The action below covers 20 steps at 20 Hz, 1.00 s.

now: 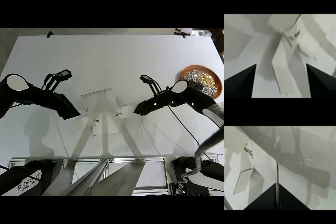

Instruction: Fold the box and place the chain.

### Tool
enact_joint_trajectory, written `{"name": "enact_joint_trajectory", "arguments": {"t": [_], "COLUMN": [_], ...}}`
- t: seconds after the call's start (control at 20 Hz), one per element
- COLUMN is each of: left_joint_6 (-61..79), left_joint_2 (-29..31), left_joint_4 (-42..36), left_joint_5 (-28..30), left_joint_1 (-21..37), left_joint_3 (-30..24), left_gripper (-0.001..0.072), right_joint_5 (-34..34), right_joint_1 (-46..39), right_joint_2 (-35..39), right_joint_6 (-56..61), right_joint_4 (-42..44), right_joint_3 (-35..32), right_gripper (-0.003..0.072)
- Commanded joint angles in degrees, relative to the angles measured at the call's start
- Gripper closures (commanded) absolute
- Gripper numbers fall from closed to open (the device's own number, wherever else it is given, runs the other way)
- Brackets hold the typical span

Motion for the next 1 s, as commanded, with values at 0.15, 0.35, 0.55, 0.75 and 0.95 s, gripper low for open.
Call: {"name": "enact_joint_trajectory", "arguments": {"t": [0.15, 0.35, 0.55, 0.75, 0.95], "left_joint_6": [9.5, 9.5, 9.5, 12.8, 24.0], "left_joint_2": [-3.7, -5.1, -5.7, -8.5, -13.9], "left_joint_4": [-9.1, -8.3, -4.4, -4.1, -15.4], "left_joint_5": [2.7, 2.5, 2.3, 2.2, 2.3], "left_joint_1": [0.0, 0.0, 0.0, 0.0, 0.1], "left_joint_3": [0.0, 0.0, 0.0, -0.4, -1.1], "left_gripper": [0.0021, 0.0021, 0.0027, 0.0156, 0.0138], "right_joint_5": [-0.1, 0.0, 0.4, 0.5, 0.7], "right_joint_1": [1.6, 1.6, 1.6, 1.6, 1.6], "right_joint_2": [0.0, 0.0, 0.0, 0.0, 0.0], "right_joint_6": [0.4, 0.4, 0.4, 0.4, 0.4], "right_joint_4": [0.3, 0.3, 0.3, 0.3, 0.3], "right_joint_3": [-0.1, -0.1, -0.1, -0.1, -0.1], "right_gripper": [0.0678, 0.0678, 0.0677, 0.0677, 0.0677]}}
